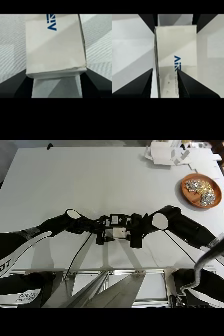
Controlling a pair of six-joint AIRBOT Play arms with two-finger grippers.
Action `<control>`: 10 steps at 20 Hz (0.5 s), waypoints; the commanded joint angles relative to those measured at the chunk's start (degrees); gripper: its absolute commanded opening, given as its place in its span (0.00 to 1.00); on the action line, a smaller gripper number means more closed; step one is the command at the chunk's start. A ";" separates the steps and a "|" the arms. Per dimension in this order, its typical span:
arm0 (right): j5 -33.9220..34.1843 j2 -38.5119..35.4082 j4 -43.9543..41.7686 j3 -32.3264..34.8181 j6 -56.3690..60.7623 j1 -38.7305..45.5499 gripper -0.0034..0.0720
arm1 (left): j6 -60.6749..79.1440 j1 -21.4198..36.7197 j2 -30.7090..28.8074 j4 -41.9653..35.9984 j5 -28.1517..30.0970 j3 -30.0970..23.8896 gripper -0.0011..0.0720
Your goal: Fold the box and place the chain.
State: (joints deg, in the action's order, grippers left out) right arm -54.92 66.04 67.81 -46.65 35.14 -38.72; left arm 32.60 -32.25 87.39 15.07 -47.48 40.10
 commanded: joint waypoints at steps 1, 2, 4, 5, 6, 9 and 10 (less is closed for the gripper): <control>0.26 -1.09 -2.58 0.04 -0.07 -0.02 0.48 | -0.04 0.02 -0.04 -0.07 0.13 0.04 0.03; 0.37 -1.07 -3.26 0.04 -0.13 -0.02 0.31 | -0.04 0.02 -0.04 -0.07 0.11 0.04 0.03; 0.81 -0.72 -4.94 0.07 -1.11 -0.02 0.07 | -0.04 0.02 -0.04 -0.07 0.13 0.04 0.03; 1.16 -0.11 -5.18 0.07 -1.09 -0.02 0.07 | -0.04 0.02 -0.04 -0.07 0.13 0.04 0.03; 1.44 0.79 -5.18 0.07 -1.07 -0.02 0.07 | -0.04 0.02 -0.04 -0.07 0.11 0.04 0.03; 1.11 3.61 -5.09 0.09 -0.85 -0.02 0.07 | -0.04 0.02 -0.04 -0.07 0.11 0.04 0.03; 0.96 3.96 -5.01 0.17 -0.85 -0.02 0.07 | -0.04 0.02 -0.04 -0.07 0.13 0.04 0.03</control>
